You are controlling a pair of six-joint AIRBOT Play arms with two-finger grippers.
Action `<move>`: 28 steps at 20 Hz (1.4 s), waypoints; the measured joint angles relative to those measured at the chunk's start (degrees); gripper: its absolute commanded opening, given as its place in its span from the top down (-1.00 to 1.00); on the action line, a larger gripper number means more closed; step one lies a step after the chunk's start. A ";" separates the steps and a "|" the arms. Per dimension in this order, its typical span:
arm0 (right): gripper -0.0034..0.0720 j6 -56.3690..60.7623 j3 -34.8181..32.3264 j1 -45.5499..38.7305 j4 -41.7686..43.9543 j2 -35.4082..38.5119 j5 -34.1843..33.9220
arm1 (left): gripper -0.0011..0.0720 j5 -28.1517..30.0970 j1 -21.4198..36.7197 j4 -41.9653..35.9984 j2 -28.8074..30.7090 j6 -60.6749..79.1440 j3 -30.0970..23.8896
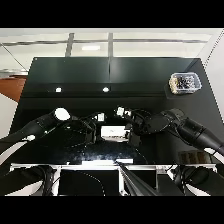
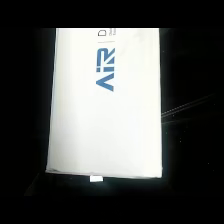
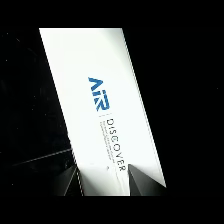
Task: Fold the box and place the chain.
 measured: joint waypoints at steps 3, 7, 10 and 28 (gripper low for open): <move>-0.08 0.61 0.48 0.02 0.15 0.07 -0.35 | 0.77 0.07 0.00 -0.04 0.00 -0.09 0.00; -0.08 1.22 0.81 0.04 0.17 0.07 -0.39 | 0.77 0.22 0.00 -0.11 -0.02 -0.09 0.00; -0.08 1.46 1.18 0.04 0.17 0.04 -0.48 | 0.77 0.37 0.00 -0.15 -0.02 -0.09 0.00; 0.86 19.12 0.39 -12.68 10.47 2.60 -10.91 | 0.77 0.37 0.00 -0.02 -0.02 0.07 0.00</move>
